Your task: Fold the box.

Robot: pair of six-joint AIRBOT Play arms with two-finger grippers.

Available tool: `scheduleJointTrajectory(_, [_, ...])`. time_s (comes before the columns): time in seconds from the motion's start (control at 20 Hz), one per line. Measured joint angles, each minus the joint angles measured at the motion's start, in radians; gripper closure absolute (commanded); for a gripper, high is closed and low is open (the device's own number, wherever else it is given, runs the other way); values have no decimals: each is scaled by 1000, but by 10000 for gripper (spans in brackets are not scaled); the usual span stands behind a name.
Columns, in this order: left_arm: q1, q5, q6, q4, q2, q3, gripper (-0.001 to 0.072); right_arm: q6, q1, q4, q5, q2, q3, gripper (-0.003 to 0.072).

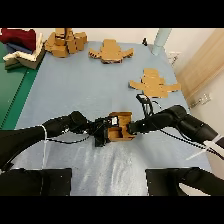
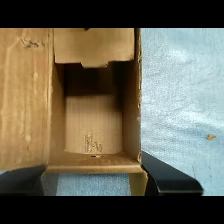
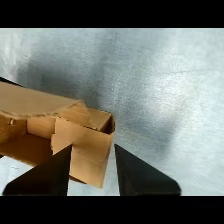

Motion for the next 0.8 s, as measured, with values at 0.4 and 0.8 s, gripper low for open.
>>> scheduleJointTrajectory(0.4, [0, 0, 0, 0, 0, 0, 235, 269, 171, -217, -138, -220, 197, 154])
scheduleJointTrajectory(0.8, [0, 0, 0, 0, 0, 0, 236, 429, 202, -312, -269, -333, 264, 415])
